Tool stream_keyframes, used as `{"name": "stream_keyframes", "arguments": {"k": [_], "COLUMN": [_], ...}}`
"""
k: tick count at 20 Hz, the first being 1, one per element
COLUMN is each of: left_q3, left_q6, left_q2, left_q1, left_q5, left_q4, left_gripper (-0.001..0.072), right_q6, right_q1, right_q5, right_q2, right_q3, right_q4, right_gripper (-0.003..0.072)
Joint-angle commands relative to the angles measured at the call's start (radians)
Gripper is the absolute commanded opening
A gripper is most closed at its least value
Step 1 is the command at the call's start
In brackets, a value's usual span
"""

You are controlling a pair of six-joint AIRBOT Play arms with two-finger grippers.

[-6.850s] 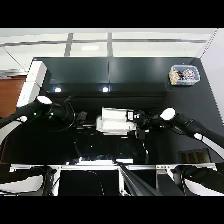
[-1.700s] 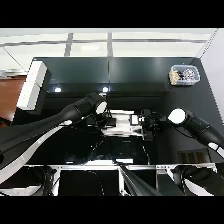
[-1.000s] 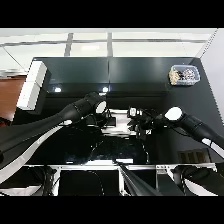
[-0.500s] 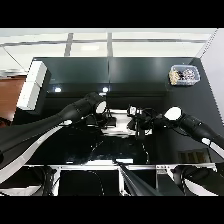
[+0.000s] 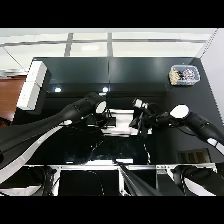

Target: Fold the box and place the chain.

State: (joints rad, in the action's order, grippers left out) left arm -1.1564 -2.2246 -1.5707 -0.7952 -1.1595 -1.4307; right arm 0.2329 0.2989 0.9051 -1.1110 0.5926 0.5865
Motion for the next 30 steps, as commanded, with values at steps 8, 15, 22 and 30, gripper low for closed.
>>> {"name": "stream_keyframes", "arguments": {"k": [8,15,22,30], "left_q3": [0.001,0.001,0.001,0.001], "left_q6": [-0.001,-0.001,-0.001,-0.001], "left_q2": [0.000,0.000,0.000,0.000], "left_q1": [0.000,0.000,0.000,0.000], "left_q5": [-0.002,0.001,-0.001,-0.003], "left_q4": [0.007,0.007,0.007,0.008], "left_gripper": [0.0026,0.0025,0.0026,0.0025], "right_q6": [0.808,1.008,0.872,0.671], "right_q1": [-0.469,-0.594,-0.392,-0.253], "right_q5": [0.333,0.263,0.153,0.139], "right_q2": [0.073,0.020,-0.128,-0.158], "right_q3": [0.055,-0.027,-0.107,-0.084], "right_q4": [0.278,0.348,0.117,-0.194], "right_gripper": [0.0016,0.0016,0.0016,0.0016]}}
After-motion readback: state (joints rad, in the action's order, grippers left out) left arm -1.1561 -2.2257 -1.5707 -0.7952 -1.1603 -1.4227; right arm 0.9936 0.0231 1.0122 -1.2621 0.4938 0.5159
